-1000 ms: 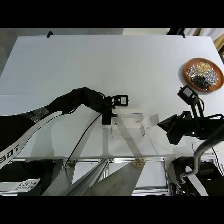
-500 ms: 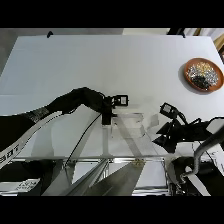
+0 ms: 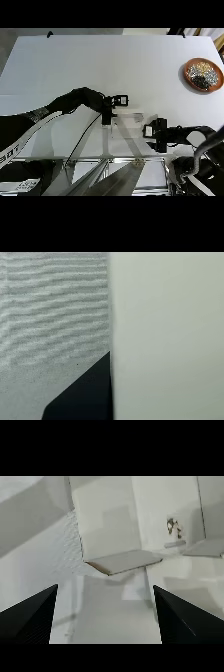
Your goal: Fold the box and place the chain.
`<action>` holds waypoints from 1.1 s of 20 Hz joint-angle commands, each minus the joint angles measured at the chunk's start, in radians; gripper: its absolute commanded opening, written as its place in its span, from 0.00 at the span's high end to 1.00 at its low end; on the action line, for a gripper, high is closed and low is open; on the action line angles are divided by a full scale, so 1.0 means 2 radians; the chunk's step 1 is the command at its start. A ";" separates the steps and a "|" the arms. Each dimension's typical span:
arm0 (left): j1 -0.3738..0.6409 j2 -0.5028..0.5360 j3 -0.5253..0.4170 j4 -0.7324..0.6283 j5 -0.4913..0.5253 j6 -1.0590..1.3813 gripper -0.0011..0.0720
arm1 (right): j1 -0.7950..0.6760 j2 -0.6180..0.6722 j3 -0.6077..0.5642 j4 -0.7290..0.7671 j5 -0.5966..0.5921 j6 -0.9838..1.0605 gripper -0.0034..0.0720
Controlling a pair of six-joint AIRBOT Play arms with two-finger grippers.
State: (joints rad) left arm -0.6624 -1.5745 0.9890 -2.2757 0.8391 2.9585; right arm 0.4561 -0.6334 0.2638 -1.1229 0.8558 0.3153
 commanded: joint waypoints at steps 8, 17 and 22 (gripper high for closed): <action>0.000 0.000 0.000 0.000 0.000 0.000 0.97 | 0.113 -0.044 -0.033 -0.026 -0.211 0.080 0.08; 0.000 0.000 0.000 0.001 0.000 0.000 0.97 | 0.068 -0.044 -0.017 -0.027 -0.202 0.079 0.08; 0.000 0.000 0.000 0.001 0.000 0.000 0.97 | 0.040 -0.044 0.011 -0.025 -0.193 0.073 0.06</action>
